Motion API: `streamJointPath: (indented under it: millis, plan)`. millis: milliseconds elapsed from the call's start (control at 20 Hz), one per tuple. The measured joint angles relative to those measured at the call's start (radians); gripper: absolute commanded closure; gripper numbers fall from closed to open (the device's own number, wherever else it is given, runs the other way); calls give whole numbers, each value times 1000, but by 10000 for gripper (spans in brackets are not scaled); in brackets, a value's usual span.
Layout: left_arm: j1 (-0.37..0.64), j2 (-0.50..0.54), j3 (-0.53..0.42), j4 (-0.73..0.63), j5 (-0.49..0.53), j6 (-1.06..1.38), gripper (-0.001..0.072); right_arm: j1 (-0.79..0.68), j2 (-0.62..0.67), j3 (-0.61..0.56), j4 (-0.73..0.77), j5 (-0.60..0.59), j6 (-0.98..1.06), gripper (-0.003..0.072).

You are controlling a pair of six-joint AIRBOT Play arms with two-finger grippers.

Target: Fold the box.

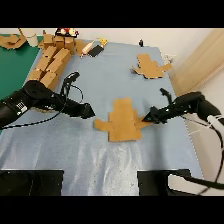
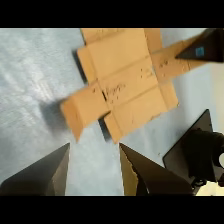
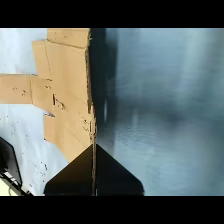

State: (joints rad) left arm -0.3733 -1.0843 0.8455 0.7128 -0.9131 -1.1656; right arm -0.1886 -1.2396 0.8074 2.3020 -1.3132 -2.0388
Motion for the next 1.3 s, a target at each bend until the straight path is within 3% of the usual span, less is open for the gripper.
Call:
streamJointPath:
  millis: [300, 550, 850, 1300]
  plan:
    - [34, -31, -24, 16, -26, 62, 238, 215, 185, -182, 42, 176, 8, 687]
    - [55, -142, -31, 4, -14, 131, 237, 416, 282, -284, 69, 341, -8, 688]
    - [154, -243, -32, -77, -67, 243, 238, 612, 370, -391, 83, 575, -8, 687]
    - [197, -397, -32, -313, -177, 480, 240, 668, 396, -425, 83, 649, 16, 687]
